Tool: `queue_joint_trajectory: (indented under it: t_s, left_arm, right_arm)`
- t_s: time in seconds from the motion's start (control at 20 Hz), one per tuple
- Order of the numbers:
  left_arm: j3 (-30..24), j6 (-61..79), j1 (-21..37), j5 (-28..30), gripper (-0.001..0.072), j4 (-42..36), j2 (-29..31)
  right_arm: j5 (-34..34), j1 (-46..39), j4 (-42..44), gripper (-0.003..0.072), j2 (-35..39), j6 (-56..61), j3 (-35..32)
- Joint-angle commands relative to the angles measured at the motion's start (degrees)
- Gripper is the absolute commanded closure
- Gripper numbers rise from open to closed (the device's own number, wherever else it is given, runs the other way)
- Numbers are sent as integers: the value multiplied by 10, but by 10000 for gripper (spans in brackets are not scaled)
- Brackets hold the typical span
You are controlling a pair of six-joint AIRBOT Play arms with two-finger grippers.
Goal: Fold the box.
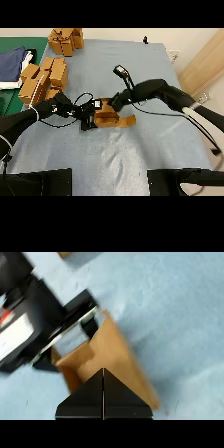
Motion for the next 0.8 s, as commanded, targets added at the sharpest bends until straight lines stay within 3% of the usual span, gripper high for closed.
queue_joint_trajectory:
  t_s: [0.0,0.2,0.35,0.6,0.75]
  left_arm:
    - [0,0,0,0,428,0,0]
    - [0,0,0,0,428,0,0]
    - [0,0,0,0,428,0,0]
    - [0,-3,1,2,428,0,0]
    - [0,-3,1,1,428,1,0]
  right_arm:
    - [-5,-14,15,684,-127,49,103]
    - [-155,-39,14,684,-240,121,173]
    - [-209,-42,6,683,-242,138,193]
    - [-234,-63,-31,683,-105,131,205]
    - [-262,-86,-82,684,31,95,144]
